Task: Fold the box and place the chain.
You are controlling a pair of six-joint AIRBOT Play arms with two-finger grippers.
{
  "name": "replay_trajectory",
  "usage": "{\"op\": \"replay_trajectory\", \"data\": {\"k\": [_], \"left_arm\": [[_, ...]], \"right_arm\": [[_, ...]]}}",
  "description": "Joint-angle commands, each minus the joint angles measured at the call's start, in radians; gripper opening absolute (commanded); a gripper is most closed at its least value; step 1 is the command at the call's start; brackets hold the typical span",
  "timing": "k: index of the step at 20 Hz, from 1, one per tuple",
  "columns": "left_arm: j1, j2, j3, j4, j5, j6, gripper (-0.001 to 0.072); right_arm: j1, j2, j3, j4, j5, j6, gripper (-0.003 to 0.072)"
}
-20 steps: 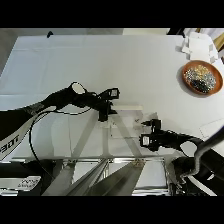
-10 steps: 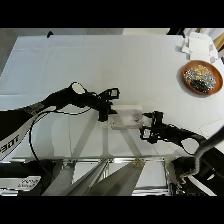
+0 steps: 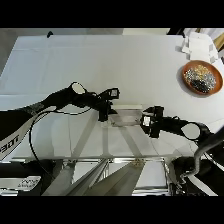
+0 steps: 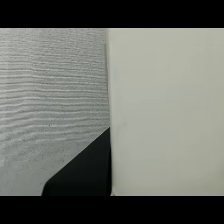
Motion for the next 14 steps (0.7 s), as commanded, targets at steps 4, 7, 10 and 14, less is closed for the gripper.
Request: {"op": "replay_trajectory", "data": {"k": [4, 7, 10, 14], "left_arm": [[-0.001, 0.0, 0.0, 0.0, 0.0, 0.0, 0.0011], [-0.001, 0.0, 0.0, 0.0, 0.0, 0.0, 0.0011], [-0.001, 0.0, 0.0, 0.0, 0.0, 0.0, 0.0011], [-0.001, 0.0, 0.0, 0.0, 0.0, 0.0, 0.0011]], "right_arm": [[-0.073, -0.068, 0.039, 0.143, 0.098, -0.183, 0.0686], [-0.092, -0.092, 0.044, 0.192, 0.122, -0.247, 0.0685], [-0.13, -0.12, 0.062, 0.192, 0.138, -0.256, 0.0685], [-0.156, -0.158, 0.099, 0.216, 0.169, -0.29, 0.0686]]}}
